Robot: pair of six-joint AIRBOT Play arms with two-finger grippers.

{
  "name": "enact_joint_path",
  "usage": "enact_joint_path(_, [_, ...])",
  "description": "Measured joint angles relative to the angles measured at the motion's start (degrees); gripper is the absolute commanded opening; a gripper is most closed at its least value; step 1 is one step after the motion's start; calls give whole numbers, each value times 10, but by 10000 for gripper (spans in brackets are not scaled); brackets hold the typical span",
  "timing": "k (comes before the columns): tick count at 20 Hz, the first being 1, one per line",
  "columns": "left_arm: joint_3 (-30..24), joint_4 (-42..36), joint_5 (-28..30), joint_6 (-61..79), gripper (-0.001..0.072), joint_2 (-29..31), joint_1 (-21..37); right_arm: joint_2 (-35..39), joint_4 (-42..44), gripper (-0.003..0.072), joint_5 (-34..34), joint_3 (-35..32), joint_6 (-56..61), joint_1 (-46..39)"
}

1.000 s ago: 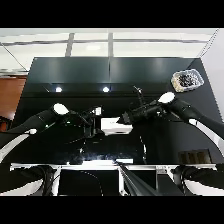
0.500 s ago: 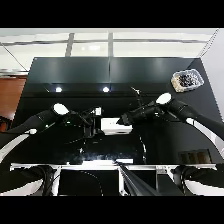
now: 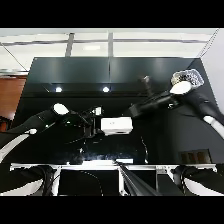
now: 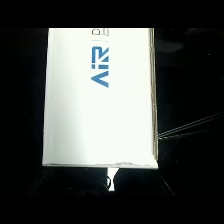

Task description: Fold the box and place the chain.

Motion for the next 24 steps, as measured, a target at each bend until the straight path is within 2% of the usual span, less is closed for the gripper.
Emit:
enact_joint_path(2, [0, 0, 0, 0, 406, 0, 0, 59, -61, 13, 26, 5, 29, -43])
enact_joint_path(3, [0, 0, 0, 0, 433, 0, 0, 89, -108, 13, 33, 6, 49, -67])
enact_joint_path(4, [0, 0, 1, 0, 618, 0, 0, 116, -148, 14, 37, 7, 68, -89])
enact_joint_path(5, [0, 0, 3, -1, 704, 1, 0, 140, -181, 13, 42, 8, 84, -111])
enact_joint_path(9, [9, 30, 1, -36, 705, 28, 0, 196, -265, 14, 51, 9, 122, -175])
enact_joint_path(13, [36, 122, -30, -124, 704, 82, 0, 212, -294, 13, 48, 9, 130, -194])
enact_joint_path(16, [70, 148, -61, -179, 704, 101, -5, 216, -303, 13, 33, 9, 132, -199])
enact_joint_path(19, [106, 144, -69, -206, 704, 84, -27, 217, -305, 13, 13, 3, 132, -200])
enact_joint_path(24, [170, 140, -37, -223, 704, -3, -80, 217, -307, 14, -2, -6, 133, -202])
